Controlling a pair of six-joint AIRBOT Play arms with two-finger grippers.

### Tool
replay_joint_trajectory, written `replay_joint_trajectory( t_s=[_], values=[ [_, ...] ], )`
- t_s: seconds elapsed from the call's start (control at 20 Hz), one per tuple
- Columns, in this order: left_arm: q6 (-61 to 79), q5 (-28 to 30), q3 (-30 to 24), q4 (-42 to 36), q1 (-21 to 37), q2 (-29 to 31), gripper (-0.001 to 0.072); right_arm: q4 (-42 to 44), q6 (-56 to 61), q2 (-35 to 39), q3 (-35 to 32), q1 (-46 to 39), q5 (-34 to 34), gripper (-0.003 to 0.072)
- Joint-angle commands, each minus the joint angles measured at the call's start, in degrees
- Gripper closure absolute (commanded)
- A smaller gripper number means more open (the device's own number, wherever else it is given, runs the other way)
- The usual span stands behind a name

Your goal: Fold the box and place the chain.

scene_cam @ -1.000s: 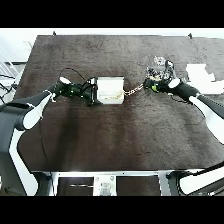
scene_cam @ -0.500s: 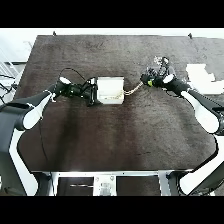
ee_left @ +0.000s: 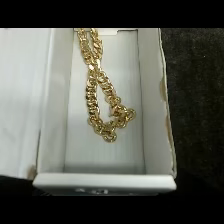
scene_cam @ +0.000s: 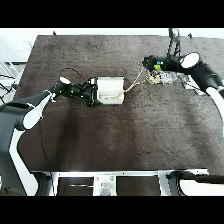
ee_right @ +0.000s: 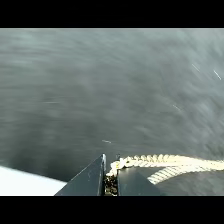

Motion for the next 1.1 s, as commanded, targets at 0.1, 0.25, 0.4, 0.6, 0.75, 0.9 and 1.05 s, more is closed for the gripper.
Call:
replay_joint_trajectory(
  t_s=[0.1,0.25,0.4,0.6,0.75,0.9,1.05],
  values=[
    [0.0,0.02,0.0,0.0,0.04,0.0,0.0288,-6.47,1.99,12.13,-0.07,8.17,2.84,0.0687],
    [0.0,0.02,0.0,0.0,0.04,0.0,0.0288,-6.69,3.23,13.03,-0.22,14.14,1.9,0.0687],
    [0.0,0.02,0.0,0.0,0.04,0.0,0.0288,-8.0,4.79,13.0,-2.29,20.94,-4.68,0.0687],
    [0.0,0.02,0.0,-0.02,0.04,0.0,0.0288,-7.91,7.17,12.15,-6.36,23.5,-11.15,0.0687],
    [0.0,0.02,0.0,-0.02,0.04,0.0,0.0288,-7.82,8.72,9.88,-9.03,23.5,-14.99,0.0687],
    [0.0,0.02,0.0,-0.02,0.04,0.0,0.0288,-5.81,8.81,5.57,-9.53,23.56,-16.31,0.0687],
    [0.0,0.0,0.0,-0.02,0.04,0.0,0.0288,-5.18,8.83,0.81,-9.53,24.37,-16.68,0.0687]
  ],
)
